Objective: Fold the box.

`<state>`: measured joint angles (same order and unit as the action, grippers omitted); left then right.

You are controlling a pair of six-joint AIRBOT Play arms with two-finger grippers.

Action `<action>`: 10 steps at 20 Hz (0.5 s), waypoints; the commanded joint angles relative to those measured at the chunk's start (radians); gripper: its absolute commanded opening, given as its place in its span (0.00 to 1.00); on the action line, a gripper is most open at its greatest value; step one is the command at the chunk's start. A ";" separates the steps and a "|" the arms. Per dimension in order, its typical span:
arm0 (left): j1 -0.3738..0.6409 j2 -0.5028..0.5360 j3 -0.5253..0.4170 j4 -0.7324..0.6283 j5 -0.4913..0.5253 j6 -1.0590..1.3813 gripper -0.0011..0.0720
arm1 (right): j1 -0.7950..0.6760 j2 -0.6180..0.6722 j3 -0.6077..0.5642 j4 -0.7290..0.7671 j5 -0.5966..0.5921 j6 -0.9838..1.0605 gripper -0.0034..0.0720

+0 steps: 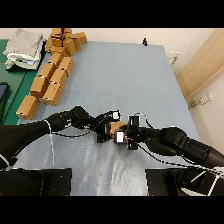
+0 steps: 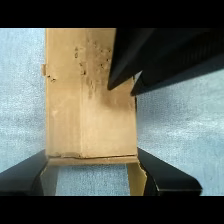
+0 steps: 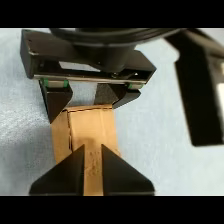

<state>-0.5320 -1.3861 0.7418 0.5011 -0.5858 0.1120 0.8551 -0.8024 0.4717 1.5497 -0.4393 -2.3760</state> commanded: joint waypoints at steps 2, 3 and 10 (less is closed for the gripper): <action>0.000 0.000 0.001 0.000 0.001 0.000 0.59 | -0.002 0.020 0.004 -0.028 -0.071 0.005 0.05; 0.000 0.000 0.001 0.000 0.001 0.000 0.59 | -0.002 0.020 0.003 -0.028 -0.084 0.019 0.05; 0.000 0.000 0.001 0.000 0.001 0.000 0.59 | -0.003 -0.005 0.002 -0.108 -0.101 0.100 0.05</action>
